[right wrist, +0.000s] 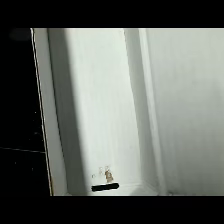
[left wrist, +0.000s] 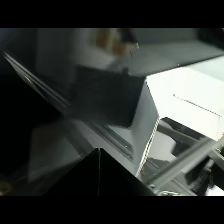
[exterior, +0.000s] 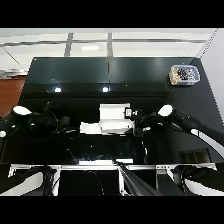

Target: Fold the box and place the chain.

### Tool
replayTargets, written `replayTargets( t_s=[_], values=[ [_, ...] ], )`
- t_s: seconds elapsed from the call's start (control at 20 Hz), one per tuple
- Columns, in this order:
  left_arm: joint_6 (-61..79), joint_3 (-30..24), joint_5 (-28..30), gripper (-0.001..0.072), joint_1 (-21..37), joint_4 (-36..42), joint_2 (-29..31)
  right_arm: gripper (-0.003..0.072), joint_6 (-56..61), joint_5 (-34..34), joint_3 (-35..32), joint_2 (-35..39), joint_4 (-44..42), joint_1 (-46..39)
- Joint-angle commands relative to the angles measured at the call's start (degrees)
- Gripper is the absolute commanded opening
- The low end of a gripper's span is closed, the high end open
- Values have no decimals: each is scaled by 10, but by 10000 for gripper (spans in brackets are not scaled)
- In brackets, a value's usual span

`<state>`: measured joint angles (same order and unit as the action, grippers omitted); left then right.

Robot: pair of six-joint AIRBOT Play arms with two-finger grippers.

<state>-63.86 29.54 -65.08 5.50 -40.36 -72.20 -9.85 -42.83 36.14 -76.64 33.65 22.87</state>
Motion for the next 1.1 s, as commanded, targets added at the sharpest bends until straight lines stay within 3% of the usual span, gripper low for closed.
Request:
replayTargets(
  t_s=[0.0, 0.15, 0.25, 0.55, 0.6, 0.7, 0.75, 0.95, 1.05],
  values=[
    [9, 6, 40, 21, -74, 54, -50, 87, 0, 0, 0, 0, 0, 0],
    [57, 15, 47, 22, -120, 112, -53, 87, 0, 0, 0, 0, 0, 0],
    [69, 23, 46, 21, -136, 108, -53, 87, 0, 0, 0, 0, 0, 0],
    [73, 43, 38, 35, -137, 108, -53, 87, 0, 0, 0, 0, 0, 0],
    [85, 51, 28, 183, -137, 109, -53, 87, 0, 0, 0, 0, 0, 0],
    [95, 71, 5, 618, -139, 109, -53, 87, 0, 0, 0, 0, 0, 0],
    [95, 82, -6, 658, -140, 108, -53, 87, 0, 0, 0, 0, 0, 0],
    [64, 120, -6, 641, -177, 95, -53, 87, 0, 0, 0, 0, 0, 0],
    [4, 148, 7, 624, -218, 35, -53, 87, 0, 0, 0, 0, 0, 0]
  ],
)
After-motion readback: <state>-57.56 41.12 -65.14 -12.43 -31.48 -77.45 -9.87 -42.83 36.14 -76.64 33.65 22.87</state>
